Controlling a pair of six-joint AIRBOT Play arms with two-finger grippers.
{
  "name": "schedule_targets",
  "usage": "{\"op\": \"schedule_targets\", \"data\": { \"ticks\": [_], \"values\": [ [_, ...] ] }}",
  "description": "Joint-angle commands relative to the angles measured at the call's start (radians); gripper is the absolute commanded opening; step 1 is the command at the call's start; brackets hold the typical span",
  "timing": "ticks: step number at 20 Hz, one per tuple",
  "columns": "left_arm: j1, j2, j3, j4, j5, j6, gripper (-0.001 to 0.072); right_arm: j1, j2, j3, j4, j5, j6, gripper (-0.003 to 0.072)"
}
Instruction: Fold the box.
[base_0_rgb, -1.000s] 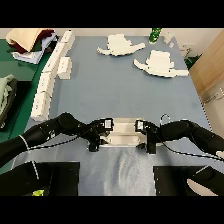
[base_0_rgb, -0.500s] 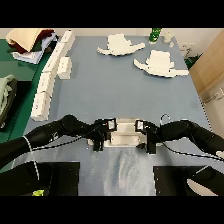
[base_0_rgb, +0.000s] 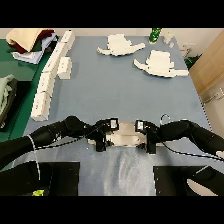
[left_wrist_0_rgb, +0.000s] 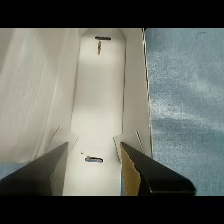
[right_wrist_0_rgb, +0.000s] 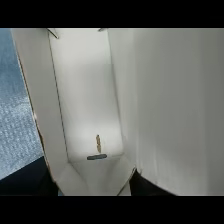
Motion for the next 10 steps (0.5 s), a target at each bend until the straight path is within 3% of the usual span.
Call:
{"op": "schedule_targets", "data": {
  "ticks": [1, 4, 6, 7, 8, 10],
  "values": [
    [-0.001, -0.004, -0.001, -0.006, -0.001, -0.008, 0.0542, 0.0, 0.001, 0.0, 0.0, 0.0, 0.0, 0.0404],
    [-0.001, -0.004, 0.0, -0.005, -0.002, -0.03, 0.0535, 0.0, 0.001, 0.0, 0.0, 0.0, 0.001, 0.0404],
    [-0.001, 0.009, 0.0, 0.055, -0.003, -0.11, 0.019, 0.0, 0.001, 0.0, 0.0, 0.0, 0.001, 0.0404],
    [-0.001, 0.027, 0.0, 0.127, -0.006, -0.177, 0.0058, 0.0, 0.001, 0.0, 0.0, 0.0, 0.001, 0.0404],
    [-0.001, 0.055, 0.0, 0.219, -0.013, -0.282, 0.0014, 0.0, 0.001, 0.0, 0.0, 0.0, 0.0, 0.0404],
    [-0.001, 0.126, 0.0, 0.402, -0.037, -0.506, 0.0014, 0.0, 0.001, 0.0, 0.0, 0.0, 0.0, 0.0405]
  ]
}}
